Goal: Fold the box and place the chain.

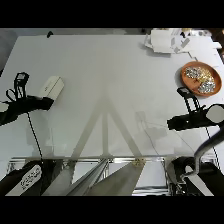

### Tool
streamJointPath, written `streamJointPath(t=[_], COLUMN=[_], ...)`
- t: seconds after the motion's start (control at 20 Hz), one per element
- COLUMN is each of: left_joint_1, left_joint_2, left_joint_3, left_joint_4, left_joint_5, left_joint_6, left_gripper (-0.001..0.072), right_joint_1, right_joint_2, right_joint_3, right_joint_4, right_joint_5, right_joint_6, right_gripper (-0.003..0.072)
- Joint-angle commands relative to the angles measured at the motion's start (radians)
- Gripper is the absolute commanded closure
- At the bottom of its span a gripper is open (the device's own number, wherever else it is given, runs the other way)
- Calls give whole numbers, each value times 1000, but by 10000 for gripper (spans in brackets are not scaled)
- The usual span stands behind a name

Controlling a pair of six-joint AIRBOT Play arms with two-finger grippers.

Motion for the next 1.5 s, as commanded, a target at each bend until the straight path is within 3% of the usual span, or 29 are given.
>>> streamJointPath(t=[0.0, 0.05, 0.2, 0.3, 0.5, 0.65, 1.0, 1.1, 1.45], left_joint_1=[4, 4, 4, 4, 2, 2, 2, 2, 2], left_joint_2=[-4, -4, -3, -2, 16, 111, 384, 390, 388], left_joint_3=[-14, -14, -14, -14, -14, -14, -14, -15, -16], left_joint_4=[37, 61, 138, 150, 150, 151, 150, 150, 147], left_joint_5=[-50, -66, -61, -65, -69, -88, -317, -362, -356], left_joint_6=[-35, -56, -194, -207, -209, -209, -251, -264, -277], left_gripper=[385, 281, 59, 6, 10, 11, 16, 17, 17], right_joint_1=[0, 0, 0, 0, 0, 0, 0, 0, 0], right_joint_2=[1, 1, 1, 1, 1, 1, 1, 1, 1], right_joint_3=[-1, -1, -1, -1, -1, -1, -1, -1, -1], right_joint_4=[0, 0, 0, 0, 0, 0, 0, 0, 0], right_joint_5=[0, 0, 0, 0, 0, 0, 0, 0, 0], right_joint_6=[0, 0, 0, 0, 0, 0, 0, 0, 0], right_gripper=[668, 668, 668, 668, 668, 668, 668, 668, 668])
